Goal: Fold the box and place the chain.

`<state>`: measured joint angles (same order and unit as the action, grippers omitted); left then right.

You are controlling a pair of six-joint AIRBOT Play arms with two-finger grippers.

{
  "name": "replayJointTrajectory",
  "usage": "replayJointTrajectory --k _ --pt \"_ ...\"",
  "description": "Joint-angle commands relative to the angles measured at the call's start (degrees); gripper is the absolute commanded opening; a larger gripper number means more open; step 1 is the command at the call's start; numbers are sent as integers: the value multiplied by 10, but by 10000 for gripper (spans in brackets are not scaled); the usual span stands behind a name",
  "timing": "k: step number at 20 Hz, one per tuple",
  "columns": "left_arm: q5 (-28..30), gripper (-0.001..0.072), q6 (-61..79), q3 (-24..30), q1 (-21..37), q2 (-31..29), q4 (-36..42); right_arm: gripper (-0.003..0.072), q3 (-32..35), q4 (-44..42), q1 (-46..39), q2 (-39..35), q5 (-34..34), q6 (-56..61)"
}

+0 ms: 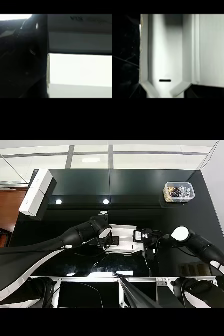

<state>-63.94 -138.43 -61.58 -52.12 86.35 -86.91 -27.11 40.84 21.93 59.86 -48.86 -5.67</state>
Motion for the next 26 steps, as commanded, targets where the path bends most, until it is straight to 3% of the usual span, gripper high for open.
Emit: replayJointTrajectory --k 1,8,11,12,14,17,18,21,26 --pt "2 31 4 1 1 0 -5 629 0 36 0 -14 -14 13" --pt "2 31 3 1 1 0 -5 627 0 26 10 -14 63 -12" --pt "2 31 3 1 1 0 -5 626 0 22 10 -14 59 -12" --pt "2 31 3 1 1 0 -5 522 0 21 10 -14 51 -12" --pt "2 31 3 1 1 0 -5 496 0 6 10 -14 40 -12" --pt "2 31 3 1 1 0 -5 209 0 -24 14 -7 42 -12" --pt "2 31 3 1 1 0 -5 158 0 -45 17 -2 42 -12" --pt "2 31 3 1 1 0 -5 160 0 -99 37 18 57 -11" --pt "2 31 3 1 1 0 -5 159 0 -99 46 30 84 -10"
